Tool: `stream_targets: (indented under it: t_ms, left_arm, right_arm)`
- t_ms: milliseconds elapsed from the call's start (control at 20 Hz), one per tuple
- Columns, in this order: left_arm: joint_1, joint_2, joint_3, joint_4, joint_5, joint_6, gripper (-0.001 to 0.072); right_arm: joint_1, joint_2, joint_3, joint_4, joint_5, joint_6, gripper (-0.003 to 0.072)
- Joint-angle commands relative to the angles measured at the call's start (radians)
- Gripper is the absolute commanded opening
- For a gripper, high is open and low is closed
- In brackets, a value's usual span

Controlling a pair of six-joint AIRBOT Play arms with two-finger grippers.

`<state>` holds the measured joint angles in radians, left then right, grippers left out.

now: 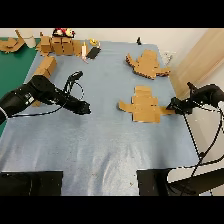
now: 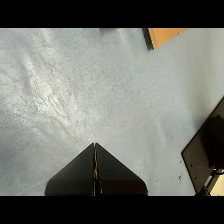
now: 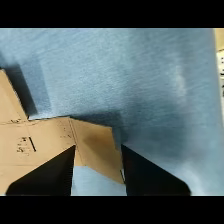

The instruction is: Fold the box.

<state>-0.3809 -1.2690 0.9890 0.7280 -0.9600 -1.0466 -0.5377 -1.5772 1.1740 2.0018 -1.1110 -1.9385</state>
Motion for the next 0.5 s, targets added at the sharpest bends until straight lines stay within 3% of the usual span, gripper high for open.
stream_targets:
  t_ms: [0, 50, 100, 150, 450]
  left_arm:
    - [0.0, -0.001, 0.001, -0.051, 0.0, 0.016, 0.0012]
    - [0.0, -0.001, 0.001, -0.076, 0.0, 0.032, 0.0012]
    - [0.0, -0.001, 0.001, -0.1, 0.0, 0.047, 0.0012]
    - [0.0, -0.001, 0.001, -0.124, -0.001, 0.063, 0.0012]
    - [0.002, -0.001, 0.001, -0.151, -0.027, 0.081, 0.0012]
  right_arm:
    - [-0.002, -0.009, 0.007, 0.079, -0.053, -0.075, 0.0466]
    - [-0.002, -0.005, 0.007, 0.103, -0.063, -0.079, 0.0457]
    - [-0.002, -0.005, 0.007, 0.127, -0.077, -0.082, 0.0382]
    - [0.005, -0.005, 0.006, 0.151, -0.092, -0.103, 0.0361]
    - [0.12, -0.005, 0.007, 0.197, -0.128, -0.166, 0.0361]
